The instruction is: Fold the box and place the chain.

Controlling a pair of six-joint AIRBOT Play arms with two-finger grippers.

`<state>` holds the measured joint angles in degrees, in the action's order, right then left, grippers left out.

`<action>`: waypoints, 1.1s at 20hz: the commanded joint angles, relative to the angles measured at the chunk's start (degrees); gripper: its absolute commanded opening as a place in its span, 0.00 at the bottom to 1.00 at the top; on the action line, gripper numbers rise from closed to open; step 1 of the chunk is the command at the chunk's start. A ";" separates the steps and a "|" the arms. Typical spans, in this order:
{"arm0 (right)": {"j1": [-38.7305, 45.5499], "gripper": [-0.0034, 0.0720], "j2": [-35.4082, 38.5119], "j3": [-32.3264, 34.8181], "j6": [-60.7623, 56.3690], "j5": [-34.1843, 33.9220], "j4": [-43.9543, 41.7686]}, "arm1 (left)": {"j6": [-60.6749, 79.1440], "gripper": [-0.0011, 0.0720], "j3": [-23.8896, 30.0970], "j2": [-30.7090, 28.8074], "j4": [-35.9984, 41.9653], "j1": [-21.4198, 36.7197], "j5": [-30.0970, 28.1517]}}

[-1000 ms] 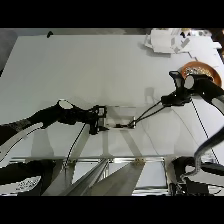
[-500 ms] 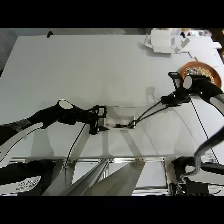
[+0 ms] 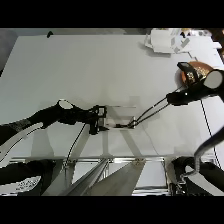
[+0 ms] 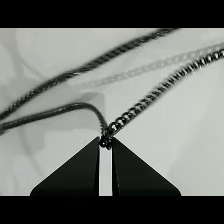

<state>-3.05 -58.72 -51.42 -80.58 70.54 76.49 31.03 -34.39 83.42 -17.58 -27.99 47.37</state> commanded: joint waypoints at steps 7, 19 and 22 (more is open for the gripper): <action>-21.53 0.07 18.84 0.00 2.82 0.52 -11.47 | 0.02 0.22 -0.04 -0.04 0.00 0.04 -0.02; -38.07 0.07 17.27 0.00 2.62 -27.06 -12.55 | 0.00 0.22 -0.04 -0.02 0.00 0.04 -0.02; -38.07 0.07 16.06 0.00 2.60 -32.26 -12.72 | 0.00 0.22 -0.04 -0.02 0.00 0.04 -0.02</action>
